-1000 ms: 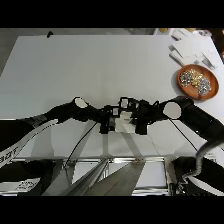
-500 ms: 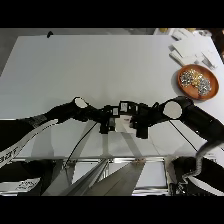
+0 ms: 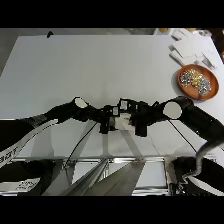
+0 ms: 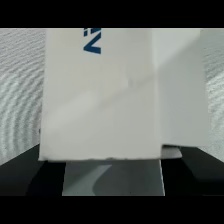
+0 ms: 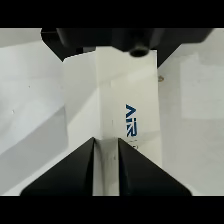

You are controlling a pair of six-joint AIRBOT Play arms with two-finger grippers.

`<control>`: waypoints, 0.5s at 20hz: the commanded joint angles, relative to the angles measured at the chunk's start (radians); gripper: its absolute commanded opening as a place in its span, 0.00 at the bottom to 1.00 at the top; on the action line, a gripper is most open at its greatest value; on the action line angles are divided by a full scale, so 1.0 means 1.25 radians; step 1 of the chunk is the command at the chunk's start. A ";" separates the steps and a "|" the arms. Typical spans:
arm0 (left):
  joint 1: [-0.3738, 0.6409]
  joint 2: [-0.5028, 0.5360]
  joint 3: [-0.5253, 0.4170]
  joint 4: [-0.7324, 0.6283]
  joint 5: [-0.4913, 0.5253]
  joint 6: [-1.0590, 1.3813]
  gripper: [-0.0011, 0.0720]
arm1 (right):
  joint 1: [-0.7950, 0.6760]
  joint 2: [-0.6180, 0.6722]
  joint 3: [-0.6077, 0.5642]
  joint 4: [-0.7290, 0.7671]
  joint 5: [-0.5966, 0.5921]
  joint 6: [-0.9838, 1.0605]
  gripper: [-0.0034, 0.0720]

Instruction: Fold the box and place the chain.

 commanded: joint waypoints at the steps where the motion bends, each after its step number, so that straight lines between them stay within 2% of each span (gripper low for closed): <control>1: 0.000 0.001 0.000 0.001 -0.001 0.002 0.14 | 0.001 0.001 0.000 -0.003 -0.013 0.003 0.16; 10: 0.000 0.001 0.000 0.001 -0.001 0.002 0.14 | 0.001 0.001 0.000 -0.039 -0.028 0.011 0.10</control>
